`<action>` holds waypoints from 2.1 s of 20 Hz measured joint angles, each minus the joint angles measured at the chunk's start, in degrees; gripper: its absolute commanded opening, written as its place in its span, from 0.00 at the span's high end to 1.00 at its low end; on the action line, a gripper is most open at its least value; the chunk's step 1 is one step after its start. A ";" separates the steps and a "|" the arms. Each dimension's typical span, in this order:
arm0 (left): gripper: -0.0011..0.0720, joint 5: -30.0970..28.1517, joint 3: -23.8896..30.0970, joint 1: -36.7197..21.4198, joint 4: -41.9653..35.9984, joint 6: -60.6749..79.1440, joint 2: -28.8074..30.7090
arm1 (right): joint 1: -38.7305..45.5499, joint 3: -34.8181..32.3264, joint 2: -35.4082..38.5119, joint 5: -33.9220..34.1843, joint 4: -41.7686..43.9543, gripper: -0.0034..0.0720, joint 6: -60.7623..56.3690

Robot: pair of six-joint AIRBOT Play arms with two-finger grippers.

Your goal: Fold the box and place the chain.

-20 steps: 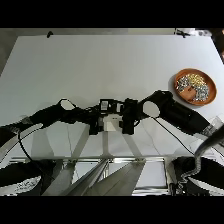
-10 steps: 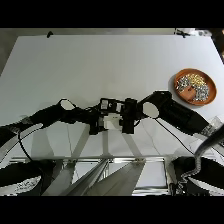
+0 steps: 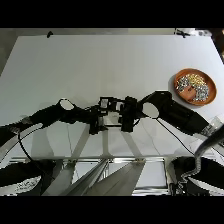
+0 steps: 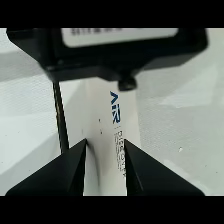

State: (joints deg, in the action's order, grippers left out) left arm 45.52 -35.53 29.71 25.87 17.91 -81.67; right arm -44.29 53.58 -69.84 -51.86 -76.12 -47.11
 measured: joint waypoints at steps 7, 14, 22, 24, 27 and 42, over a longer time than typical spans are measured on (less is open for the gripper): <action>0.53 0.11 0.00 0.00 0.04 0.02 0.00 | -0.02 -1.70 0.00 1.57 0.28 0.67 -1.38; 0.53 0.07 -0.02 -0.02 0.07 0.04 0.00 | -0.02 -3.19 -0.02 3.23 0.57 0.66 -2.14; 0.53 0.46 -0.02 0.02 0.13 0.13 -0.02 | -0.22 -4.92 0.04 2.67 1.14 0.52 -2.29; 0.53 0.61 0.00 0.02 0.13 0.13 -0.02 | -0.22 -5.01 0.26 2.38 1.11 0.50 -2.23; 0.53 0.55 0.00 0.02 0.13 0.11 -0.02 | -0.22 -5.05 1.14 2.34 0.92 0.50 -2.16; 0.53 0.24 0.00 0.02 0.15 0.11 -0.02 | -0.22 -5.05 4.68 4.59 1.57 0.50 -2.16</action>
State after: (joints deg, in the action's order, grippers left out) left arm 45.76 -35.53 29.74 26.02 18.02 -81.69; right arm -44.51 48.53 -65.17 -47.27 -74.54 -49.28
